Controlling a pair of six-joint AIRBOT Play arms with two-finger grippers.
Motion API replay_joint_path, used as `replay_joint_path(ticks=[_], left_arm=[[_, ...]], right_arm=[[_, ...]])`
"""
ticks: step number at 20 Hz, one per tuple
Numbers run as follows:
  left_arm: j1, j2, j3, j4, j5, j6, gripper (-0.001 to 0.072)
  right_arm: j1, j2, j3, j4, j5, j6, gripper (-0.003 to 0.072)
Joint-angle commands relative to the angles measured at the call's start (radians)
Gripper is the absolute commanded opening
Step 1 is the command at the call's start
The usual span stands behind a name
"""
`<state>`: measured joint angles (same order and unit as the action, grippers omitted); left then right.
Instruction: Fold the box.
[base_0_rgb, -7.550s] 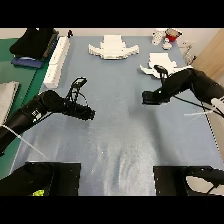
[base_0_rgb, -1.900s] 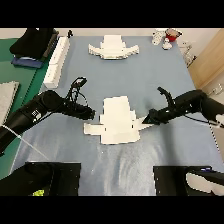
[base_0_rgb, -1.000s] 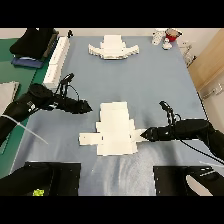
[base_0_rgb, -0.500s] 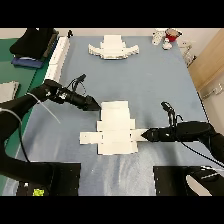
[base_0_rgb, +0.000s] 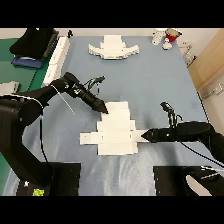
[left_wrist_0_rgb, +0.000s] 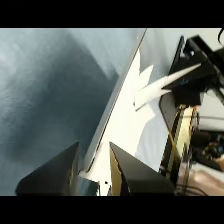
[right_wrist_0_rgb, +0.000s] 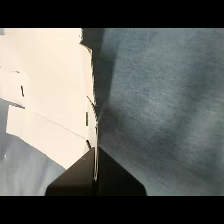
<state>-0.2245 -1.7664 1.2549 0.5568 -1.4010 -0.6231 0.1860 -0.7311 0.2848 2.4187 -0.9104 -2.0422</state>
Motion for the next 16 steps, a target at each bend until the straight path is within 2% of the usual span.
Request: replay_joint_path(ticks=[1,2,7,16], left_arm=[[-0.025,-0.018,0.043,0.057,-0.092,0.035,0.0273],[-0.028,-0.018,0.043,0.057,-0.108,0.055,0.0211],[-0.044,-0.018,0.043,0.060,-0.127,0.077,0.0212],[-0.044,-0.018,0.041,0.090,-0.155,0.053,0.0212]], right_arm=[[0.001,-0.006,0.000,-0.010,-0.003,0.001,0.0002],[0.001,-0.013,0.000,-0.011,-0.003,0.002,0.0002],[0.001,-0.059,0.000,-0.010,-0.005,0.002,0.0002],[0.001,-0.060,0.000,-0.010,-0.004,0.002,0.0002]])
